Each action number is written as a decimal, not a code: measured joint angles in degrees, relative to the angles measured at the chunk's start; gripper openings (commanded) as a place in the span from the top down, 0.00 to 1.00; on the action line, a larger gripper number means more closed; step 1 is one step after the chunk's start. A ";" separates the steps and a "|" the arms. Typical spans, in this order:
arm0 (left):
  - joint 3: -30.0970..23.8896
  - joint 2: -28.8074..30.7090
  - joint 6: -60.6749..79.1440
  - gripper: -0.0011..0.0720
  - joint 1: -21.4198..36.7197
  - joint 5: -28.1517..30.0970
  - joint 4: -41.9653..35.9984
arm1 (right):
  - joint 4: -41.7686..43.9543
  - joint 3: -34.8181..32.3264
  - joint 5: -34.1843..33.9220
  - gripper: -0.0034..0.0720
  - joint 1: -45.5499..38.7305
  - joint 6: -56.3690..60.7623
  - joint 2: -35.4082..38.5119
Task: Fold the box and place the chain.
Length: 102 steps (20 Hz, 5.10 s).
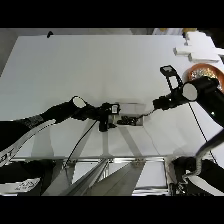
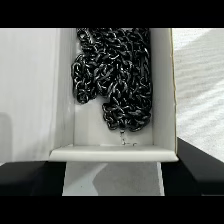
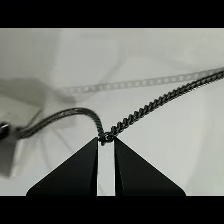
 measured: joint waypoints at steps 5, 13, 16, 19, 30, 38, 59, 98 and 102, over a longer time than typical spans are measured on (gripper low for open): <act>0.00 0.00 0.00 0.61 0.00 -0.02 0.00 | 6.86 0.00 0.55 0.94 9.38 0.37 7.89; 0.00 0.00 -0.02 0.61 0.00 0.00 0.00 | 14.47 0.00 -8.55 0.93 19.43 2.23 9.81; 0.00 0.00 0.00 0.61 0.00 0.00 0.00 | 14.73 0.00 -10.49 0.93 20.55 2.86 7.61; 0.00 0.00 -0.02 0.61 0.00 0.00 0.00 | 13.81 -0.02 -11.32 0.83 20.92 3.19 4.00; 0.00 0.00 -0.02 0.61 0.00 0.00 0.00 | 10.43 7.02 -6.71 0.76 13.16 1.86 0.66; 0.00 0.00 0.00 0.61 0.00 0.00 0.00 | 1.14 8.11 -1.81 0.86 -1.55 1.68 -2.03; 0.00 0.00 -0.02 0.61 0.00 -0.02 0.00 | -1.42 2.89 -8.17 0.65 -6.69 4.70 -23.78; 0.00 0.00 -0.02 0.61 0.00 0.00 0.00 | 13.57 2.27 -10.56 0.93 17.11 1.84 9.01; 0.00 0.00 -0.02 0.61 0.00 0.00 0.00 | 13.35 2.08 -11.04 0.87 17.22 1.81 6.12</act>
